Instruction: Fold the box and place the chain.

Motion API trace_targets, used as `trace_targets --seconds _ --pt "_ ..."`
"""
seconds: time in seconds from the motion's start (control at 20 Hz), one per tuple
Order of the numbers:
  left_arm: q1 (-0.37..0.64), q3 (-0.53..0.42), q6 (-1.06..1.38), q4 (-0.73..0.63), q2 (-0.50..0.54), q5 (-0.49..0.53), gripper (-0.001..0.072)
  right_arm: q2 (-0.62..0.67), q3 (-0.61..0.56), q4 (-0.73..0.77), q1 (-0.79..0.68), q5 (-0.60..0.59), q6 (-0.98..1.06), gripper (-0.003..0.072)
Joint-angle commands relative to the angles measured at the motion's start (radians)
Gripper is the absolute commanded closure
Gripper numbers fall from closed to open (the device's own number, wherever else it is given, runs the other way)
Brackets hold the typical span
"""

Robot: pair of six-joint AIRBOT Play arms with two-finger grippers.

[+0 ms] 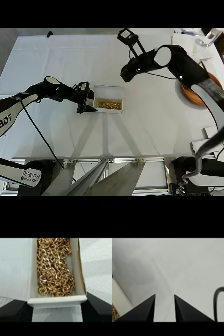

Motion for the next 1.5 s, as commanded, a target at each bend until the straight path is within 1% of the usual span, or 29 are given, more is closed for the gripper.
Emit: trace_targets --seconds 0.0,0.15,0.3,0.4,0.45,0.6,0.7,0.9,1.05,1.25,1.45 --pt "0.0 0.001 0.0 0.0 0.0 0.0 0.0556 -0.123 0.068 0.145 -0.026 0.181 -0.027 0.0393" --pt "0.0 0.001 0.0 0.0 0.0 0.0 0.0556 -0.145 0.068 0.243 -0.009 0.301 -0.179 0.0393" --pt "0.0 0.001 0.0 0.0 0.0 0.0 0.0556 -0.144 0.068 0.244 0.012 0.373 -0.302 0.0392" --pt "0.0 0.001 0.0 0.0 0.0 0.0 0.0556 -0.142 0.068 0.244 0.031 0.383 -0.351 0.0387" --pt "0.0 0.001 0.0 0.0 0.0 0.0 0.0556 -0.14 0.068 0.243 0.042 0.377 -0.359 0.0365" --pt "0.0 0.001 0.0 0.0 0.0 0.0 0.0556 -0.13 0.057 0.231 0.086 0.364 -0.428 0.0358" --pt "0.0 0.001 0.0 0.0 0.0 0.0 0.0556 -0.118 0.014 0.187 0.118 0.307 -0.446 0.0349" --pt "0.0 0.001 0.0 0.0 0.0 0.0 0.0556 -0.048 -0.108 0.085 0.169 0.122 -0.453 0.0341" --pt "0.0 0.001 0.0 0.0 0.0 0.0 0.0556 0.004 -0.165 0.063 0.2 0.027 -0.453 0.0341" --pt "0.0 0.001 0.0 0.0 0.0 0.0 0.0556 0.01 -0.185 0.054 0.238 0.009 -0.453 0.0341" --pt "0.0 0.001 0.0 0.0 0.0 0.0 0.0556 0.01 -0.228 0.052 0.269 -0.049 -0.452 0.0341"
